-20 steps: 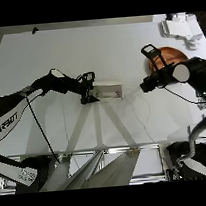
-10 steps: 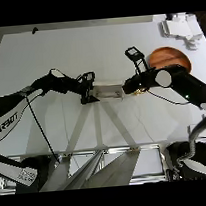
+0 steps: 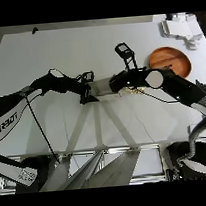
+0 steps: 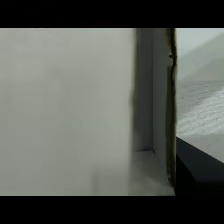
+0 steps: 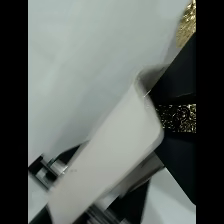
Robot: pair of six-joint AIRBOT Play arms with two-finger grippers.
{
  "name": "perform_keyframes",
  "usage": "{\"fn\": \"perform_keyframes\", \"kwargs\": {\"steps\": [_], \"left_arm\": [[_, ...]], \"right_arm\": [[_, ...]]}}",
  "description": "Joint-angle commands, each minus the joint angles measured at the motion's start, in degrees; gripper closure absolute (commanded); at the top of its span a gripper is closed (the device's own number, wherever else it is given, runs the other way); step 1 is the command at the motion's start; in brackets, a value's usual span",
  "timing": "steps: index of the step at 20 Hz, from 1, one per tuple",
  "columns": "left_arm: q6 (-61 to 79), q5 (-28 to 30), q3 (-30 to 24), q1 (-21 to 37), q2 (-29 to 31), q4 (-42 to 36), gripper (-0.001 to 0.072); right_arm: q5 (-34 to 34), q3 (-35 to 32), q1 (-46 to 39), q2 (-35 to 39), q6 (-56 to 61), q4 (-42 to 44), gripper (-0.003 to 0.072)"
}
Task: Fold the box and place the chain.
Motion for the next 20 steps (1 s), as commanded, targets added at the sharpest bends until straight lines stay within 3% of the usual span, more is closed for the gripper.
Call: {"fn": "perform_keyframes", "kwargs": {"steps": [1, 6, 16, 17, 19, 20], "left_arm": [[-0.11, -0.35, 0.02, 0.11, 0.02, -0.17, 0.0551], [-0.11, -0.35, 0.02, 0.11, 0.02, -0.17, 0.0551], [-0.11, -0.35, 0.02, 0.11, 0.00, -0.17, 0.0551], [-0.11, -0.35, 0.02, 0.11, 0.02, -0.17, 0.0551], [-0.11, -0.35, 0.02, 0.11, 0.00, -0.17, 0.0551], [-0.11, -0.35, 0.02, 0.11, 0.00, -0.17, 0.0551]], "right_arm": [[3.15, 0.17, 0.92, -1.25, 0.15, -2.64, 0.0680], [8.94, 0.17, 0.92, -1.29, 10.19, -20.87, 0.0680], [9.94, 0.11, 0.92, -6.84, 10.23, -21.73, 0.0675], [9.97, 0.13, 0.92, -6.71, 10.16, -21.73, 0.0626], [10.14, 0.13, 0.92, -6.25, 9.97, -21.75, 0.0356], [10.45, 0.13, 0.92, -5.79, 9.70, -21.73, 0.0341]]}}
